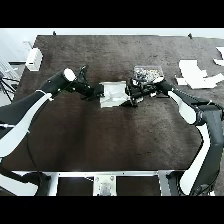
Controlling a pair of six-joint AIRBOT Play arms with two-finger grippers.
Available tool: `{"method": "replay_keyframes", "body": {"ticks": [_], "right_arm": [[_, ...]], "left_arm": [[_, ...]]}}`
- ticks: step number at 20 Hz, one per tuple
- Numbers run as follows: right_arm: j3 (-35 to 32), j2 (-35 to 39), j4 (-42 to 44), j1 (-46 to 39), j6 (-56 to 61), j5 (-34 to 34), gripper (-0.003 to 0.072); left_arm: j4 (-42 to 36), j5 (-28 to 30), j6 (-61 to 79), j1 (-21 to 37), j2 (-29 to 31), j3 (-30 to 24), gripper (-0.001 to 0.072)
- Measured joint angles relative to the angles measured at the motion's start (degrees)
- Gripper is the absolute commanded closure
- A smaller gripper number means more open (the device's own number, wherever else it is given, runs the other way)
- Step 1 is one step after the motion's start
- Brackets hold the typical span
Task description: Fold the box and place the chain.
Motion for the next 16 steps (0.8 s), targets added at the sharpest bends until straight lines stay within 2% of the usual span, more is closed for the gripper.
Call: {"method": "replay_keyframes", "body": {"ticks": [6, 16], "right_arm": [[0.0, 0.0, 0.0, 0.0, 0.0, 0.0, 0.0326], [0.0, 0.0, 0.0, 0.0, 0.0, 0.0, 0.0327]], "left_arm": [[6.1, -0.9, -6.0, -1.6, -0.2, 2.3, 0.0347], [8.7, -0.9, -9.6, -2.3, -0.5, 2.7, 0.0347]]}}
